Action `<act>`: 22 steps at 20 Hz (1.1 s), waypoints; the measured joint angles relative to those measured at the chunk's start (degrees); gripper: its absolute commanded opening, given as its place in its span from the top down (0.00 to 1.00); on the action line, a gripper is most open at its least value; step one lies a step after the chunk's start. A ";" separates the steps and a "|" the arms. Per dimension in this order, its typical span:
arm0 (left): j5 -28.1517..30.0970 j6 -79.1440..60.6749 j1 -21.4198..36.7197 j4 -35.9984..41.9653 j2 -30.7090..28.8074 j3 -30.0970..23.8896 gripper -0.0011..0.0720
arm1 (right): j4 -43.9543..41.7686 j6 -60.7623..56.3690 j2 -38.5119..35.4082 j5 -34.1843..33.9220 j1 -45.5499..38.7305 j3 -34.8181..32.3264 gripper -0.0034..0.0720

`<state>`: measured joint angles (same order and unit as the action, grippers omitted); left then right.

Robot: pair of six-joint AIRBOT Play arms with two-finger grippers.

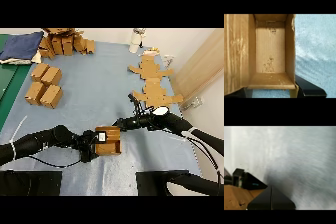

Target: Fold the box.

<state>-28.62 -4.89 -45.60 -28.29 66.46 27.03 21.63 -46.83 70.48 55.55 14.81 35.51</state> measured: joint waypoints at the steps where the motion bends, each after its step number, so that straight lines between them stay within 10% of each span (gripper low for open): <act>1: 0.02 -0.02 0.00 0.00 0.00 0.00 0.29 | -1.22 3.30 0.42 0.94 -0.22 -0.11 0.95; 12: 0.13 -0.02 0.00 0.00 0.00 0.00 0.29 | 12.44 10.84 -8.39 6.91 -0.83 -0.42 0.95; 22: 0.11 -0.02 0.00 0.02 0.00 0.00 0.29 | 5.20 17.75 -10.82 14.43 2.10 -0.63 0.95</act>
<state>-28.51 -4.91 -45.60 -28.27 66.46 27.03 26.83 -29.08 59.66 69.97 16.91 34.87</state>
